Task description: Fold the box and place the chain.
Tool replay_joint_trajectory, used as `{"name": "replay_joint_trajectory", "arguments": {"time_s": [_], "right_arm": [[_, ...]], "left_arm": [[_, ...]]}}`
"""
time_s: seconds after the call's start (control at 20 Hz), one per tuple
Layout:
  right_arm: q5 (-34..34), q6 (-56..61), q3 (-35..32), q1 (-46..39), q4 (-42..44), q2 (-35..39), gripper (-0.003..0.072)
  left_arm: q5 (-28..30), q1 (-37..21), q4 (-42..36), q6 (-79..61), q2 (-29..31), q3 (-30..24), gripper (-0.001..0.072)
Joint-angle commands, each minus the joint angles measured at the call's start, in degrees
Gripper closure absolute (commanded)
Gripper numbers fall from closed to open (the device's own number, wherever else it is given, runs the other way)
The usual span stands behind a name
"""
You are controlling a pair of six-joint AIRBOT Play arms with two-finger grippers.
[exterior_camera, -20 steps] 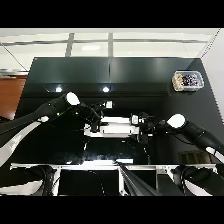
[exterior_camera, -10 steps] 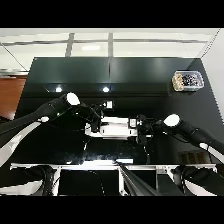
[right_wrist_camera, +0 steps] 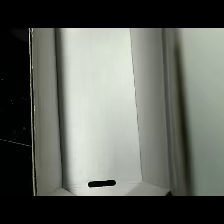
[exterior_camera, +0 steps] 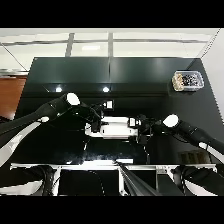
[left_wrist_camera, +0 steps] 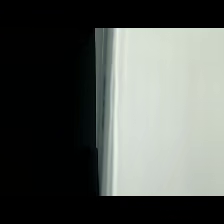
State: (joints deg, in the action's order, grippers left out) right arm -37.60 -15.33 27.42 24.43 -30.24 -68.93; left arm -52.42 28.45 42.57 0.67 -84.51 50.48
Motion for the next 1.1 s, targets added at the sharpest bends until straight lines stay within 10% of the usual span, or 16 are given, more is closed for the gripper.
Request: {"name": "replay_joint_trajectory", "arguments": {"time_s": [0.0, 0.4, 0.5, 0.65, 0.9, 0.95, 1.05], "right_arm": [[0.33, 0.98, -0.04, 0.00, -1.75, -0.09, 0.0055], [0.33, 0.98, -0.07, -0.02, -1.75, -0.09, 0.0207], [0.33, 0.98, -0.04, 0.00, -1.75, -0.09, 0.0208], [0.31, 0.96, -0.07, -0.02, -1.77, -0.09, 0.0338], [0.33, 0.96, -0.04, 0.00, -1.77, -0.09, 0.0379], [0.33, 0.98, -0.04, 0.00, -1.77, -0.09, 0.0379], [0.33, 0.98, -0.04, -0.02, -1.77, -0.09, 0.0379]], "left_arm": [[-0.07, 0.00, 0.04, -0.04, -0.02, 0.04, 0.0681], [-0.59, 0.00, 0.26, 0.07, 0.07, 0.04, 0.0664], [-1.95, -0.02, 3.65, 4.94, 0.85, 0.74, 0.0386], [-6.88, -0.17, 14.14, 17.33, 4.79, 2.36, 0.0386], [-15.15, -2.58, 20.63, 29.75, 15.63, 2.29, 0.0445], [-17.57, -3.37, 21.29, 33.77, 17.46, 2.29, 0.0611], [-21.81, -4.02, 21.68, 40.81, 20.11, 1.29, 0.0683]]}}
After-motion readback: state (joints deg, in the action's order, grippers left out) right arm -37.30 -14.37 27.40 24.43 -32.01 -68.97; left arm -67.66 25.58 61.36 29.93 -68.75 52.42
